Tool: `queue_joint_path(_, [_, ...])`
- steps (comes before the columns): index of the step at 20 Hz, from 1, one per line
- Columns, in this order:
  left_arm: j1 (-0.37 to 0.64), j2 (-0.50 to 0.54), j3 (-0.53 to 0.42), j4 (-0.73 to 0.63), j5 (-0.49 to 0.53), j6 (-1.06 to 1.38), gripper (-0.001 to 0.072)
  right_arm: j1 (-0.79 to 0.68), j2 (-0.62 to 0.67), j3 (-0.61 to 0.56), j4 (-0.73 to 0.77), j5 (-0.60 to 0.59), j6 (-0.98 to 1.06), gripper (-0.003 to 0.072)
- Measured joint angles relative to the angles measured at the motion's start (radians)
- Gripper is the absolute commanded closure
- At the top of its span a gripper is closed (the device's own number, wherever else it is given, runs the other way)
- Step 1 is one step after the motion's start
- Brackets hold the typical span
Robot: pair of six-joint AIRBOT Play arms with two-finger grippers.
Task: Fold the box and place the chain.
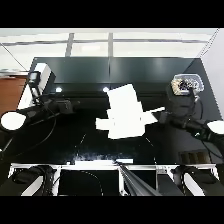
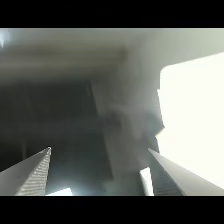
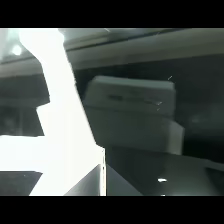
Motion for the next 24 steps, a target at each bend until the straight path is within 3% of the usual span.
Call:
queue_joint_path(3, [-0.014,-0.1,0.0,-0.072,-0.111,0.018,-0.0001,0.131,0.021,-0.042,0.016,-0.111,-0.011,0.0675])
queue_joint_path(7, [-0.019,-0.286,0.024,-0.289,-0.204,0.199,-0.0001,0.235,0.03,-0.061,0.024,-0.186,-0.016,0.0675])
queue_joint_path(11, [-0.018,-0.5,0.126,-0.422,-0.322,0.332,-0.0001,0.274,0.033,-0.066,0.029,-0.205,-0.016,0.0675])
queue_joint_path(19, [-0.019,-0.828,0.351,-0.511,-0.645,0.533,0.0031,0.288,0.033,-0.068,0.031,-0.198,-0.016,0.0675])
queue_joint_path(22, [-0.028,-0.88,0.403,-0.47,-0.742,0.594,0.01,0.288,0.033,-0.068,0.031,-0.197,-0.016,0.0674])
queue_joint_path(24, [-0.036,-0.895,0.421,-0.432,-0.763,0.623,0.0249,0.288,0.033,-0.068,0.031,-0.196,-0.016,0.0675])
